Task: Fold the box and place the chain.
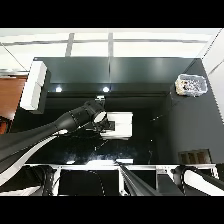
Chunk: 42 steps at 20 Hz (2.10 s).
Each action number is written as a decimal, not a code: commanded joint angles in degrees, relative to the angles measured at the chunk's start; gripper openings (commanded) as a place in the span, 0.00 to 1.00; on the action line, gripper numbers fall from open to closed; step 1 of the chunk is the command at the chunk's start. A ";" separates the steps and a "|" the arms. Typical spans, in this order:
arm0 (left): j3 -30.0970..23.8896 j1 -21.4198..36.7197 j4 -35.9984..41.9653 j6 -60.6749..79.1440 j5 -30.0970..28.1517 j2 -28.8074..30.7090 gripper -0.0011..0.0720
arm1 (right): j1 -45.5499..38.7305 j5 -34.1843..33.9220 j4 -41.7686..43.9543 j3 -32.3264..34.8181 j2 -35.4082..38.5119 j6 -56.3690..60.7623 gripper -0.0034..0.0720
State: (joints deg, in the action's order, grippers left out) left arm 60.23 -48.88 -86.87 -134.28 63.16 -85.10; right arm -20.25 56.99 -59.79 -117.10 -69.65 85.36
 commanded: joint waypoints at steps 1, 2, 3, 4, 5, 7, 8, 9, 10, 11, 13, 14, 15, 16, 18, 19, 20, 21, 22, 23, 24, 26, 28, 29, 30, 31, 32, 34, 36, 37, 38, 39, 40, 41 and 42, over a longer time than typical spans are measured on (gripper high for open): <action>0.02 0.04 0.57 0.11 -0.07 -0.04 0.06 | 1.09 6.12 14.14 7.85 5.01 -7.87 0.06; 0.02 0.04 0.57 0.11 -0.04 -0.04 0.06 | 2.12 7.87 13.97 11.47 6.99 -9.49 0.07; 0.02 0.04 0.57 0.11 -0.07 -0.04 0.06 | 3.37 8.72 13.70 15.34 9.03 -12.41 0.06; 0.02 0.04 0.59 0.11 -0.07 -0.04 0.06 | 4.55 9.51 13.70 18.99 10.80 -16.57 0.07; 0.02 0.04 0.59 0.11 -0.09 -0.04 0.06 | 5.64 10.86 13.70 22.40 12.22 -18.82 0.07; 0.02 0.04 0.59 0.11 -0.07 -0.04 0.06 | 7.82 14.14 13.75 29.03 14.73 -19.02 0.06; 0.02 0.04 0.59 0.11 -0.07 -0.04 0.06 | 8.92 16.09 13.75 31.71 15.37 -18.99 0.07; 0.02 0.04 0.59 0.11 -0.09 -0.04 0.06 | 10.60 15.06 13.86 34.75 16.15 -18.43 0.07; 0.02 0.04 0.57 0.11 -0.11 -0.04 0.06 | 12.31 14.56 13.90 36.83 16.46 -17.99 0.07; 0.02 0.04 0.55 0.11 -0.13 -0.04 0.06 | 14.05 15.45 13.90 38.27 16.46 -17.31 0.07; 0.02 0.04 0.55 0.11 -0.13 -0.04 0.06 | 16.87 20.61 14.12 40.59 16.46 -16.37 0.07; 0.02 0.04 0.55 0.11 -0.11 -0.04 0.06 | 17.81 23.87 14.10 41.46 16.46 -16.37 0.07; 0.02 0.04 0.55 0.11 -0.11 -0.04 0.06 | 18.73 26.21 14.10 42.32 16.46 -16.39 0.07; 0.02 0.04 0.55 0.11 -0.11 -0.04 0.06 | 19.74 26.80 13.66 42.99 16.46 -16.46 0.07; 0.02 0.04 0.55 0.11 -0.13 -0.04 0.06 | 21.86 27.08 13.31 43.52 16.46 -16.57 0.06; 0.02 0.04 0.55 0.11 -0.13 -0.04 0.06 | 22.84 28.37 13.38 43.54 16.46 -16.57 0.07; 0.02 0.04 0.55 0.11 -0.13 -0.04 0.06 | 23.63 29.97 13.81 43.63 16.46 -16.57 0.06; 0.02 0.04 0.55 0.11 -0.13 -0.04 0.06 | 24.57 31.10 14.51 43.91 16.46 -16.59 0.06; 0.02 0.04 0.52 0.11 -0.13 -0.04 0.06 | 25.62 31.52 15.08 44.19 16.46 -16.57 0.07; 0.02 0.04 0.55 0.11 -0.13 -0.04 0.06 | 27.04 31.71 15.87 44.52 16.46 -16.59 0.07; 0.02 0.04 0.52 0.11 -0.11 -0.04 0.06 | 28.35 31.67 15.89 44.81 16.41 -16.59 0.07; 0.02 0.04 0.55 0.11 -0.13 -0.04 0.06 | 30.42 31.65 16.46 45.46 16.39 -16.59 0.07; 0.02 0.04 0.55 0.11 -0.13 -0.04 0.06 | 31.58 31.54 17.46 45.77 16.39 -16.68 0.06; 0.02 0.04 0.55 0.11 -0.11 -0.04 0.06 | 31.63 31.58 18.67 45.77 16.39 -17.03 0.06; 0.02 0.04 0.55 0.11 -0.11 -0.04 0.06 | 31.63 31.74 19.78 45.77 16.39 -17.49 0.06; 0.02 0.04 0.55 0.11 -0.11 -0.04 0.06 | 31.63 31.85 20.41 45.77 16.39 -17.90 0.06; 0.02 0.04 0.55 0.09 -0.11 -0.04 0.06 | 31.63 31.87 20.94 45.77 16.39 -18.25 0.06; 0.02 0.04 0.55 0.11 -0.11 -0.04 0.06 | 31.63 31.93 22.88 45.77 16.39 -18.64 0.06; 0.02 0.04 0.55 0.11 -0.11 -0.04 0.06 | 31.63 31.89 26.08 45.77 16.39 -19.80 0.06; 0.02 0.04 0.55 0.11 -0.11 -0.04 0.06 | 31.63 31.50 26.91 45.77 16.39 -20.28 0.07; 0.02 0.04 0.55 0.11 -0.11 -0.04 0.06 | 31.63 30.97 26.80 45.79 16.39 -20.28 0.06; 0.02 0.04 0.55 0.09 -0.11 -0.04 0.06 | 31.63 30.32 26.77 46.05 16.39 -20.28 0.06; 0.02 0.04 0.55 0.11 -0.11 -0.04 0.06 | 31.91 29.27 26.71 46.93 16.35 -20.13 0.07; 0.02 0.04 0.55 0.11 -0.11 -0.04 0.06 | 32.28 29.09 26.51 48.22 16.28 -20.06 0.07; 0.02 0.04 0.55 0.11 -0.11 -0.04 0.06 | 32.48 28.46 25.94 50.23 16.28 -20.06 0.07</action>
State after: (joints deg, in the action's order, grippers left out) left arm 60.23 -48.88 -86.30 -134.13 63.05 -85.10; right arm 11.70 87.15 -34.06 -69.56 -53.28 65.54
